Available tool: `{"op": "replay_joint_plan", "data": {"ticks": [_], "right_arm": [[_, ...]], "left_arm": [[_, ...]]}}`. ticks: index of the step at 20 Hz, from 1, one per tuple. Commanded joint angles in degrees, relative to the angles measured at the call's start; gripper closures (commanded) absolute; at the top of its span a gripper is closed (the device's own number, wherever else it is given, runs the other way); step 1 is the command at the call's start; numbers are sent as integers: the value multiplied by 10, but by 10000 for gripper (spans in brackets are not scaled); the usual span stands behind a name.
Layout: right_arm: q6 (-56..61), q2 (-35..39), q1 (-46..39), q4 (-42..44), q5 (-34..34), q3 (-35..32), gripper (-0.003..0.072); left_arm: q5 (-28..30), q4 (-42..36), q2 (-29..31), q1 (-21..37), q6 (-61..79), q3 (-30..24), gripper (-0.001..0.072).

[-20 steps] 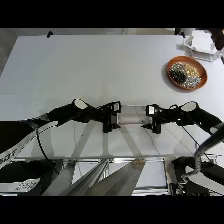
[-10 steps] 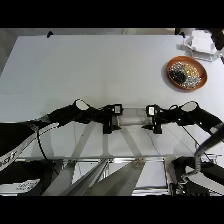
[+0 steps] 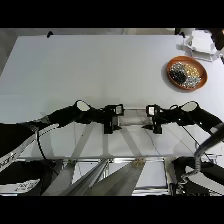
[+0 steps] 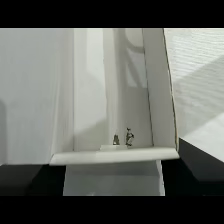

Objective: Fold the box and place the chain.

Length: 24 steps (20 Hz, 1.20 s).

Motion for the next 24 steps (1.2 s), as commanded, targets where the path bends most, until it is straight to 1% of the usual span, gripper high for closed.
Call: {"op": "replay_joint_plan", "data": {"ticks": [1,4,14,19,24], "right_arm": [[-1,0,1,1,0,0,384],[0,0,1,1,0,0,384],[-1,0,1,1,-1,0,384],[-1,0,1,4,7,0,384],[-2,0,0,11,28,0,386]], "left_arm": [[45,0,0,1,-2,0,500],[53,0,0,1,-2,0,501],[49,0,0,0,-2,0,504],[49,0,0,0,-2,0,504],[49,0,0,0,-2,0,504]]}}
